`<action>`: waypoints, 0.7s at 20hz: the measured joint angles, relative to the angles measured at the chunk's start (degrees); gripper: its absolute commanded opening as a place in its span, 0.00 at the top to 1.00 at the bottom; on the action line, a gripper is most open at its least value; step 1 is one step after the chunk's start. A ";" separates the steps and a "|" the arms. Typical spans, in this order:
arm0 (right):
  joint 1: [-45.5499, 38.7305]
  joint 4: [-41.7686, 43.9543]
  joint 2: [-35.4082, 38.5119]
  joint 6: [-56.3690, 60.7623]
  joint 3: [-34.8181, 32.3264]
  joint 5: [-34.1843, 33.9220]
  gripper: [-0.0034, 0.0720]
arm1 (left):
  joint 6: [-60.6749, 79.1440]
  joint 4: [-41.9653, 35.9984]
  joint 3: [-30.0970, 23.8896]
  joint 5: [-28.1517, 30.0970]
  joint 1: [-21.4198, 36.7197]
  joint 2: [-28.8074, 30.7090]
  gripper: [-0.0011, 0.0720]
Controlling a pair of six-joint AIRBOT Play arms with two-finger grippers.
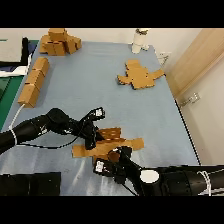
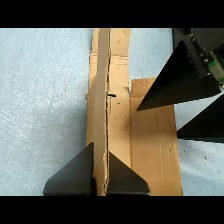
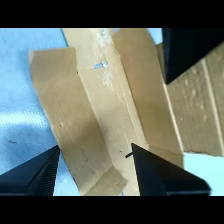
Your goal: Fold the box.
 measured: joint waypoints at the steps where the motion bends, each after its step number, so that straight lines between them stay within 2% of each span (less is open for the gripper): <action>1: -0.13 0.20 0.20 0.04 0.00 0.02 0.00 | 0.02 0.00 0.00 0.00 0.00 0.00 0.97; 4: -0.26 0.46 1.97 0.07 -0.37 -0.22 0.00 | 0.02 0.02 0.00 0.00 0.00 0.00 0.97; 9: -0.94 -0.81 10.21 0.17 -4.13 -1.29 0.00 | 0.02 0.02 0.00 -0.02 0.00 0.00 0.97; 14: -7.65 -2.34 15.63 -1.64 -7.10 1.62 0.00 | 0.00 0.02 0.00 0.00 0.02 0.00 0.97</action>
